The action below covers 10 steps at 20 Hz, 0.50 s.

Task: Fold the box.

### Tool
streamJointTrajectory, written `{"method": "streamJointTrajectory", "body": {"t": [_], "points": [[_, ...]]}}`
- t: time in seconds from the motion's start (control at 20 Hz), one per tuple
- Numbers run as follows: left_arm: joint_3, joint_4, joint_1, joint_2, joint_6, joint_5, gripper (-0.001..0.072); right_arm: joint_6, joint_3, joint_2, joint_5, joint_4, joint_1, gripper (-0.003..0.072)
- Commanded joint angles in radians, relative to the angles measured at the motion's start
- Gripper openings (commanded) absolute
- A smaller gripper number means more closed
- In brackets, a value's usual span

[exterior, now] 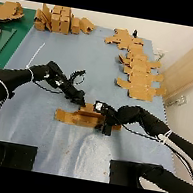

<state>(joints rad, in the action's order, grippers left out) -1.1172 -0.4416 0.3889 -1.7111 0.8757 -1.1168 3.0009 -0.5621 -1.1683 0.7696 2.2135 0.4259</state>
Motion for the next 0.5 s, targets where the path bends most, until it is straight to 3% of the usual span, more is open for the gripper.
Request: {"method": "streamJointTrajectory", "body": {"t": [0.0,0.2,0.3,0.45], "points": [[-0.024,-0.022,0.000,-0.013,0.008,-0.061,0.0010,0.000,0.000,0.000,-0.001,0.000,0.000,0.0454],[-0.043,0.030,-0.028,0.068,-0.432,-0.261,0.0006,0.000,0.000,0.000,0.000,0.000,0.000,0.0454],[-0.020,-0.011,-0.071,0.138,-0.451,-0.217,0.0006,0.000,0.000,0.000,0.000,0.000,0.000,0.0454],[0.048,-0.250,-0.104,0.251,-0.449,-0.042,0.0006,0.000,0.000,0.000,0.000,0.000,0.000,0.0454]]}}
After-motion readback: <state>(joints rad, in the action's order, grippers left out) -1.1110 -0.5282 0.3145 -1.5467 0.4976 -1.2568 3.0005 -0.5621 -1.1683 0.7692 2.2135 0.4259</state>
